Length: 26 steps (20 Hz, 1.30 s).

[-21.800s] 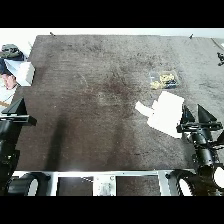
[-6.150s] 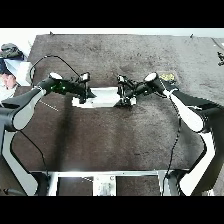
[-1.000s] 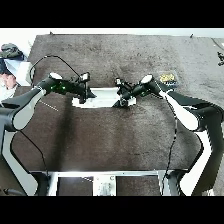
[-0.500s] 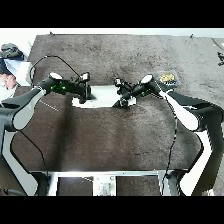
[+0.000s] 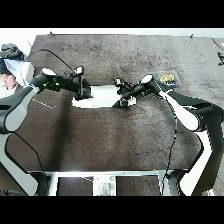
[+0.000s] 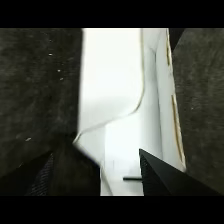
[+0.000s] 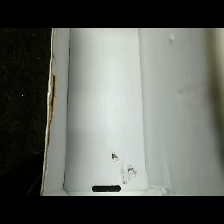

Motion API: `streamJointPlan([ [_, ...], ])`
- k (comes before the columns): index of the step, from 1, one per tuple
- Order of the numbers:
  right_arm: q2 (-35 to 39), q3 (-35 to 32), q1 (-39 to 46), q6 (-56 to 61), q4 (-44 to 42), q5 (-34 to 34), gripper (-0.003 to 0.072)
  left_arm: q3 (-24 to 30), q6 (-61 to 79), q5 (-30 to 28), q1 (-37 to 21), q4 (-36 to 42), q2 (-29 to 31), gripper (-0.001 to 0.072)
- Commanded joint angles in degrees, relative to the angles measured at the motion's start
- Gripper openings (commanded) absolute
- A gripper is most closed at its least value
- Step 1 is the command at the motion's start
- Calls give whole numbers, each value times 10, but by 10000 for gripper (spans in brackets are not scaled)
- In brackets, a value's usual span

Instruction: Fold the box and place the chain.

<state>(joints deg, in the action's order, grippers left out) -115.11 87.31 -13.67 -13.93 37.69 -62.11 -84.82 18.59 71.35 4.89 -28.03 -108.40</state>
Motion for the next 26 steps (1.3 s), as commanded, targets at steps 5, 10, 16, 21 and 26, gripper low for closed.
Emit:
streamJointPlan([
  [5, 0, 1, 0, 0, -1, 0, 438, 0, -27, 127, -40, -2, 61, 264],
  [10, 0, 1, 0, 0, -2, 0, 438, 0, -82, 158, -12, 2, 70, 9],
  [16, 0, 1, 0, 0, -2, 0, 438, 0, -174, -13, 54, 1, 63, 11],
  [21, 0, 1, 0, 0, -2, 0, 438, 0, -228, -49, 55, 4, 33, 11],
  [26, 0, 1, 0, 0, -2, 0, 438, 0, -246, -148, 55, 7, 23, 11],
])
